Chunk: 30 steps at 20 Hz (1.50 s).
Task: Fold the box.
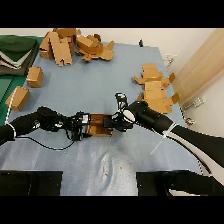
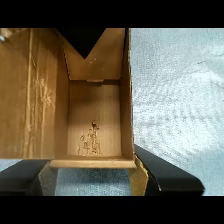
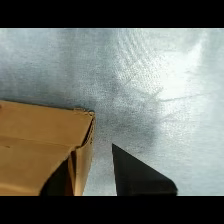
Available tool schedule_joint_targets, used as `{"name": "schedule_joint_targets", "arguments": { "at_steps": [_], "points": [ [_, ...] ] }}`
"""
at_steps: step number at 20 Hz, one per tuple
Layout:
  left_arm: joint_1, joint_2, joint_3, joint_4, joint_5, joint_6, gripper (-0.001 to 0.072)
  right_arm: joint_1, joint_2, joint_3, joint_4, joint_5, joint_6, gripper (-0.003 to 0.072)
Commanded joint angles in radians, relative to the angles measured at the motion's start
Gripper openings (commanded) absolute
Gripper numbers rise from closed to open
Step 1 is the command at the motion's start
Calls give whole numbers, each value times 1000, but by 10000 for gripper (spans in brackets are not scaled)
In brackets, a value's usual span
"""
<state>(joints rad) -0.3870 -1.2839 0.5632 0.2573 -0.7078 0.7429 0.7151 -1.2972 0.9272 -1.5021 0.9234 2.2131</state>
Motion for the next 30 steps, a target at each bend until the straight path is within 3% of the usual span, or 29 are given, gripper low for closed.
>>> {"name": "schedule_joint_targets", "arguments": {
  "at_steps": [1, 8, 15, 16, 19, 20, 21, 22, 24, 25, 30],
  "points": [
    [0, 0, 1, 0, 0, 0, 381, 26, -40, 13, -20, 10, 15, 430],
    [0, 0, 1, 0, 0, 0, 381, 83, -175, 123, -40, 61, 24, 428],
    [0, 0, 1, 0, -1, 0, 381, 82, -189, 130, -107, 124, 65, 52],
    [0, 0, 1, 0, -1, 0, 381, 83, -189, 130, -108, 124, 65, 16],
    [0, 0, 1, 0, -1, 0, 381, 83, -189, 130, -107, 114, 63, 8],
    [0, 0, 1, 0, -1, 0, 381, 83, -189, 130, -107, 106, 56, 35],
    [0, 0, 1, 0, -1, 0, 381, 82, -189, 131, -107, 97, 56, 255],
    [0, 0, 1, 0, -1, 0, 381, 82, -188, 136, -106, 100, 56, 392],
    [0, 0, 1, 0, -1, 0, 381, 82, -175, 149, -106, 114, 57, 394],
    [0, 0, 1, 0, -1, 0, 381, 82, -162, 157, -107, 128, 57, 456],
    [0, 0, 1, 0, 0, 0, 381, 82, -63, 160, -122, 195, 63, 457]
  ]
}}
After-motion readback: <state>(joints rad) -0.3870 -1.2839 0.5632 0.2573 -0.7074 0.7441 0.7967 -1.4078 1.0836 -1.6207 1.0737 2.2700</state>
